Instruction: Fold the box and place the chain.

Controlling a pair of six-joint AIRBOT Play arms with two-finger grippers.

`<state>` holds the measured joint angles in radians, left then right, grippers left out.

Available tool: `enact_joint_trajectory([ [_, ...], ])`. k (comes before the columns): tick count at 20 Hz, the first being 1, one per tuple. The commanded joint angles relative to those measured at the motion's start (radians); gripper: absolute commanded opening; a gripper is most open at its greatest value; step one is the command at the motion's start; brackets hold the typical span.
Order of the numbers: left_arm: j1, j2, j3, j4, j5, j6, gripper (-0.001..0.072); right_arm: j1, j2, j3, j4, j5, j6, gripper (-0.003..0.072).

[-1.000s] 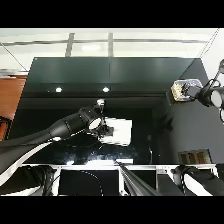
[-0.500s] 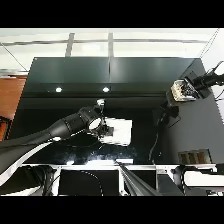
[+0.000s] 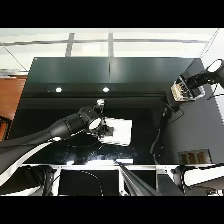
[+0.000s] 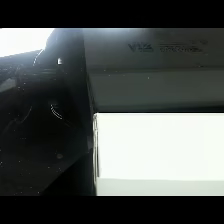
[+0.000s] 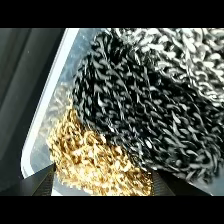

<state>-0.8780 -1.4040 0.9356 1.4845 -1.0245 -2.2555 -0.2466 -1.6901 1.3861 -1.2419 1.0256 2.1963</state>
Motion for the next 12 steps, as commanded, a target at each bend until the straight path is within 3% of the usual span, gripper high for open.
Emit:
enact_joint_trajectory([
  [1,0.001,0.000,0.000,0.000,0.000,0.000,0.0030,-0.001,-0.029,0.003,0.037,-0.016,-0.002,0.0667],
  [2,0.001,0.000,0.000,0.000,0.000,0.000,0.0030,-0.002,-0.031,0.003,0.037,-0.011,-0.014,0.0635],
  [4,0.001,0.000,0.000,0.000,0.000,0.000,0.0030,-0.013,-0.030,0.004,0.067,0.026,-0.065,0.0124],
  [5,0.001,0.000,0.000,0.000,0.002,0.000,0.0030,-0.023,-0.028,0.004,0.108,0.045,-0.119,0.0015],
  [8,0.001,0.000,0.000,0.000,0.002,0.000,0.0030,-0.052,0.004,0.004,0.199,0.101,-0.274,0.0008],
  [12,0.001,0.000,0.000,0.000,0.003,0.000,0.0030,-0.068,0.108,0.004,0.199,0.143,-0.401,0.0007],
])
